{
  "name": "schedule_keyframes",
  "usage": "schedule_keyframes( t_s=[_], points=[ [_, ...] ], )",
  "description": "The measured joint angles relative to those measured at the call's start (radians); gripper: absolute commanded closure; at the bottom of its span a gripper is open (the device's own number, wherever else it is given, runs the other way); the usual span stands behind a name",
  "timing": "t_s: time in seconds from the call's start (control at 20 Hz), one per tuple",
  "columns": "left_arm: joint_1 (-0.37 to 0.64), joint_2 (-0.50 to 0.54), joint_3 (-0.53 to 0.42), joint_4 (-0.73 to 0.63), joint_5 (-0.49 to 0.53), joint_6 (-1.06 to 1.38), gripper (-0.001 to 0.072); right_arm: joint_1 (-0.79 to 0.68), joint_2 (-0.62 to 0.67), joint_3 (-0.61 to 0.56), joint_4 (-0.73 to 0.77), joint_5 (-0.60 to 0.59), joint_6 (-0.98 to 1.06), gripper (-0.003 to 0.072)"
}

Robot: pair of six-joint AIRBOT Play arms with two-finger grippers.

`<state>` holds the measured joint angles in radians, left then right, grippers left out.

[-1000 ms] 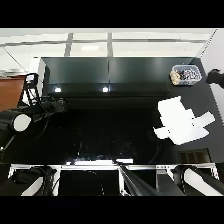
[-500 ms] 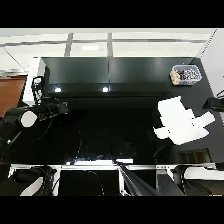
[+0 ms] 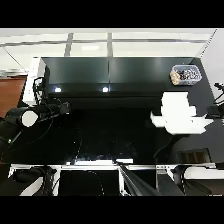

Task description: Fold the box and place the chain.

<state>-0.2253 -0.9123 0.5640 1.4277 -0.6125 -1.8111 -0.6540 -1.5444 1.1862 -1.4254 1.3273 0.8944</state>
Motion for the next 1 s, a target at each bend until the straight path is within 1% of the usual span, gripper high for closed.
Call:
schedule_keyframes(
  t_s=[0.2, 0.4, 0.55, 0.75, 1.0],
  points=[
    [0.000, 0.000, 0.000, -0.004, 0.000, 0.000, 0.0001, 0.000, 0.066, -0.002, 0.071, 0.021, -0.005, 0.0663],
    [0.000, 0.000, 0.000, -0.018, -0.008, 0.000, 0.0001, 0.000, 0.196, -0.013, 0.209, 0.017, 0.011, 0.0663],
    [0.000, 0.000, 0.000, -0.040, -0.031, 0.000, 0.0001, 0.006, 0.309, -0.051, 0.304, -0.002, 0.021, 0.0663],
    [0.000, 0.000, 0.000, -0.134, -0.053, 0.012, 0.0001, 0.055, 0.457, -0.168, 0.432, -0.026, 0.026, 0.0663],
    [0.000, 0.000, 0.000, -0.263, -0.072, 0.100, 0.0001, 0.227, 0.589, -0.375, 0.584, -0.070, 0.029, 0.0663]
  ],
)
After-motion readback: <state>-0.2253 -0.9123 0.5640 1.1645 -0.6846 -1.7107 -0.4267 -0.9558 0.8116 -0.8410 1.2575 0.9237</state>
